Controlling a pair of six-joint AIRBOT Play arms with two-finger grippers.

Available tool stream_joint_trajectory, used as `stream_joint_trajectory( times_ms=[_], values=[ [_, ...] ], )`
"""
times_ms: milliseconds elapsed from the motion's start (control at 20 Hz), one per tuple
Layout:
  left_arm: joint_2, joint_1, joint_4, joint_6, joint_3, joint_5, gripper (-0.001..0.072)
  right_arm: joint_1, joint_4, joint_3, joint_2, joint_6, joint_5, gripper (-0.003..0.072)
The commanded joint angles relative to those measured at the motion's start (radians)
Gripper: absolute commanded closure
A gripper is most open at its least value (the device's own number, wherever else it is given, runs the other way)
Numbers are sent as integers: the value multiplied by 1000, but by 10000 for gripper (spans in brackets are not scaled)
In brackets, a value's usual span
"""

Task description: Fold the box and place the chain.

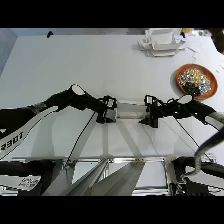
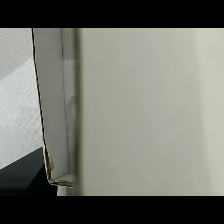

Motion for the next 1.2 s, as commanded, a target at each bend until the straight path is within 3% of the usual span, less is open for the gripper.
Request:
stream_joint_trajectory(
  times_ms=[0, 450, 650, 750, 1150],
  values=[
    [-12, 0, -34, -28, 0, 27, 8, 0, 1, 0, 0, -1, -1, 278],
    [-22, -29, -42, -47, 0, 58, 18, 0, 1, 0, 0, -1, -1, 278],
    [-22, -35, -36, -55, 0, 71, 443, 0, 1, 0, 0, -1, -1, 278],
    [-22, -37, -34, -60, 0, 74, 505, 0, 1, 0, 0, -1, -1, 278],
    [-22, -36, -33, -59, 0, 71, 504, 0, 0, 0, 0, -1, -1, 278]
  ],
)
